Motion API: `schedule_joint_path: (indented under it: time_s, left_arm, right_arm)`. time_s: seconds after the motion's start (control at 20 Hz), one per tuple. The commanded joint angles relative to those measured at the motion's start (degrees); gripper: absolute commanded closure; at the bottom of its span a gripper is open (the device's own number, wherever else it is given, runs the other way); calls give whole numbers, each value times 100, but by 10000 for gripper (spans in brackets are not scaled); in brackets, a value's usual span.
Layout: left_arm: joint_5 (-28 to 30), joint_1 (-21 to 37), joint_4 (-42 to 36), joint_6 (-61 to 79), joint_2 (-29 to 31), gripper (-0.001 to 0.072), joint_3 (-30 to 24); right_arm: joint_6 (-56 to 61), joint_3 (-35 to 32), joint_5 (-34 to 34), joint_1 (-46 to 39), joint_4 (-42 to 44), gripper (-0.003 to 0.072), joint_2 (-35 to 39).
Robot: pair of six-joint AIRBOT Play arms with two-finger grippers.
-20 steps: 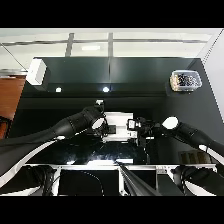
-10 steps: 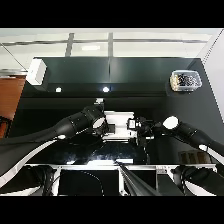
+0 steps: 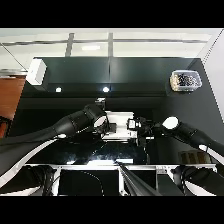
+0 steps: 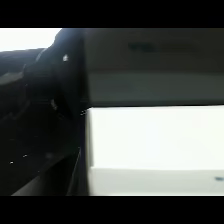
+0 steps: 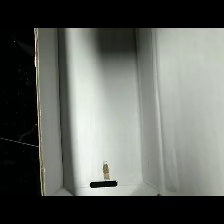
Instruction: Fold the box and place the chain.
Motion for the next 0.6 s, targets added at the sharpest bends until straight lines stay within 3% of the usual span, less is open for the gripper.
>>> schedule_joint_path:
  time_s: [0.0, 0.15, 0.2, 0.25, 0.3, 0.45, 0.55]
  left_arm:
    - [-63, 7, 105, 0, -9, 429, 17]
    - [-66, 4, 35, -13, -94, 438, 17]
    - [-61, 4, 15, -11, -111, 488, 17]
    - [-61, 2, 15, -9, -116, 619, 17]
    - [-44, 0, 15, 2, -116, 684, 17]
    - [-46, 0, 15, 2, -116, 684, 17]
    - [-57, 0, 17, 2, -116, 684, 17]
  right_arm:
    - [0, 0, 2, 7, -2, 345, -4]
    - [0, 0, 2, 7, -2, 344, -4]
    - [0, 0, 2, 7, -2, 345, -4]
    - [0, 0, 2, 7, -2, 344, -4]
    - [2, 0, 2, 7, -2, 344, -4]
    - [0, 0, 2, 7, 0, 340, -4]
    - [63, 2, 7, 4, -2, -18, 22]
